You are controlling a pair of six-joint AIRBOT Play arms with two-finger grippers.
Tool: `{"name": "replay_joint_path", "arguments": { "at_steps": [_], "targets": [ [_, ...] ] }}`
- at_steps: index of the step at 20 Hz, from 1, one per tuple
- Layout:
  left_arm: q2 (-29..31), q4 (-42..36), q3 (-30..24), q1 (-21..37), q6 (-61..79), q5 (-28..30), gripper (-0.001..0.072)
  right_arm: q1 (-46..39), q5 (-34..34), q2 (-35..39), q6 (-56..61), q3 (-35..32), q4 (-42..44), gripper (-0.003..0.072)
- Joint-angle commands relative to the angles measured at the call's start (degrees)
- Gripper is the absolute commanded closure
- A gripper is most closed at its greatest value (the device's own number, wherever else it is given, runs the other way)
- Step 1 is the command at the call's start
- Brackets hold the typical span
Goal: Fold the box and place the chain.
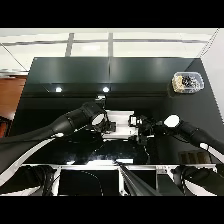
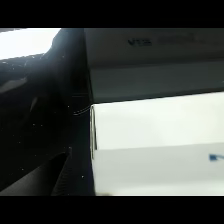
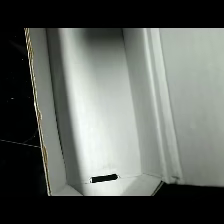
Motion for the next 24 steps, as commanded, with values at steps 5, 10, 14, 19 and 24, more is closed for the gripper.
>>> {"name": "replay_joint_path", "arguments": {
  "at_steps": [5,10,14,19,24],
  "targets": [
    [-2.60,-1.20,0.26,-0.17,-4.57,-0.26,0.0314,-0.02,0.02,0.04,0.02,0.07,0.00,0.0255],
    [-2.62,-1.33,0.61,-0.17,-4.57,-0.42,0.0412,-0.02,0.02,0.04,0.02,0.07,0.00,0.0255],
    [-2.62,-2.27,1.22,-0.17,-4.55,0.07,0.0616,0.00,0.02,0.04,0.02,0.07,0.00,0.0255],
    [-2.64,-2.45,1.55,-0.17,-4.55,0.02,0.0681,0.00,0.02,0.04,0.02,0.07,0.02,0.0254],
    [-2.64,-2.16,1.75,-0.17,-4.55,0.11,0.0429,0.00,0.02,0.04,0.02,0.07,0.00,0.0254]
  ]
}}
